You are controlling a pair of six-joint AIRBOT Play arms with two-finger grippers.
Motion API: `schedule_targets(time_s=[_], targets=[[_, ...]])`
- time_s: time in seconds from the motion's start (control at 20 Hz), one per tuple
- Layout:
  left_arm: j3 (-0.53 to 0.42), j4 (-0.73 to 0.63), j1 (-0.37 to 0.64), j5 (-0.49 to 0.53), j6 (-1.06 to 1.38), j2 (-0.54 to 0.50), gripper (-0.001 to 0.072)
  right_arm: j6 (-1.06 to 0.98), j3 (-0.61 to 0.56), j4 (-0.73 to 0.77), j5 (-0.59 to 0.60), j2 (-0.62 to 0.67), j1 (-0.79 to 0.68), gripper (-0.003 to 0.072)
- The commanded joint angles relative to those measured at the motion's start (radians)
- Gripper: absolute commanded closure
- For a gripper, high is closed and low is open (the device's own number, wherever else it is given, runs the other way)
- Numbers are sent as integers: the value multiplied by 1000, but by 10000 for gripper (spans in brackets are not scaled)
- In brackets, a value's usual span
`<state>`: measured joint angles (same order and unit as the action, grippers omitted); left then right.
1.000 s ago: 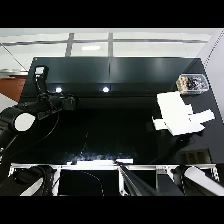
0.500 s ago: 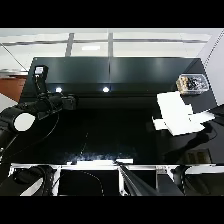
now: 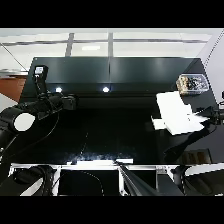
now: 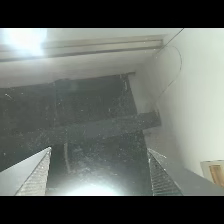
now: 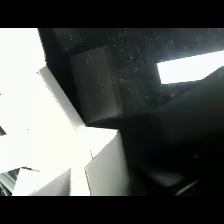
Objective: Fold the box and place the chain.
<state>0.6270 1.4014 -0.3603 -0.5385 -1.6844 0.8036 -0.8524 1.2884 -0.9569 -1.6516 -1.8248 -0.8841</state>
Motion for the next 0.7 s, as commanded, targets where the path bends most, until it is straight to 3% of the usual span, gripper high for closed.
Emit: schedule_targets(time_s=[0.0,0.05,0.1,0.4,0.65], targets=[[0,0,0,0,1,1,3,9,2,8,-14,-5,5,519],[0,0,0,0,1,1,3,16,2,19,-24,-5,5,535],[0,0,0,0,1,1,3,27,2,28,-42,-5,5,673],[0,0,0,2,1,1,3,43,0,113,-130,8,14,657],[0,0,0,8,1,1,4,54,-92,201,-122,76,89,656]])
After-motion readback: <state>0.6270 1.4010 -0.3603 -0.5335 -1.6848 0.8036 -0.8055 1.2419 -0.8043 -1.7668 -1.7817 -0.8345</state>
